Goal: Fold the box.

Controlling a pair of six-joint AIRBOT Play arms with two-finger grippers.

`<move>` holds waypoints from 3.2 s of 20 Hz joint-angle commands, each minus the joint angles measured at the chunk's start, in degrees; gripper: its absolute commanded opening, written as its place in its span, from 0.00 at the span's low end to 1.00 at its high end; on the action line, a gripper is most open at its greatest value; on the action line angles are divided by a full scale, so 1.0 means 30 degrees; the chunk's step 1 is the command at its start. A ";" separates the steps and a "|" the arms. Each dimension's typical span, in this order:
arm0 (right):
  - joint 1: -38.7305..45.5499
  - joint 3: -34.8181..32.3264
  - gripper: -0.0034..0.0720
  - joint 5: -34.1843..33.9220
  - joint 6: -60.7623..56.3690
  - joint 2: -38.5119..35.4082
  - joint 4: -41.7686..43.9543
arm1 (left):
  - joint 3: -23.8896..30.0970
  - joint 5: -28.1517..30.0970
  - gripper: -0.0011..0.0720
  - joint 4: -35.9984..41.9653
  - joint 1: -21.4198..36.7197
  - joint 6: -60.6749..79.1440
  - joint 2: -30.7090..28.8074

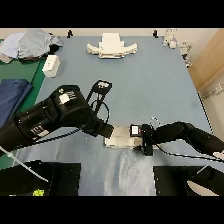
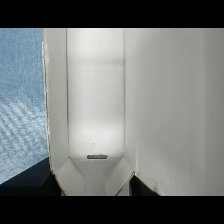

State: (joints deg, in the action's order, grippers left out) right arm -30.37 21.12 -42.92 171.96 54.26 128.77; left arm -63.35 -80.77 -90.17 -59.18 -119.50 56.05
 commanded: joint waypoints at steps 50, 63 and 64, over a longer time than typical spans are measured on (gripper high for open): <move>-0.0015 0.0000 0.71 0.0000 -0.0007 -0.0015 0.0000 | 1.3741 1.5446 0.97 2.2119 0.7868 4.5980 0.2091; -0.0015 0.0000 0.71 0.0000 -0.0007 -0.0022 0.0000 | 1.3566 1.5722 0.73 2.1762 0.7694 4.5295 0.2280; -0.0015 0.0000 0.71 0.0000 -0.0007 -0.0015 0.0000 | 1.3566 1.5730 0.73 2.1770 0.7694 4.5295 0.2280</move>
State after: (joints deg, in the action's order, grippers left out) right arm -30.37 21.12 -42.92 171.96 54.24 128.75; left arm -22.59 -33.71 -24.69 -36.07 16.64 62.83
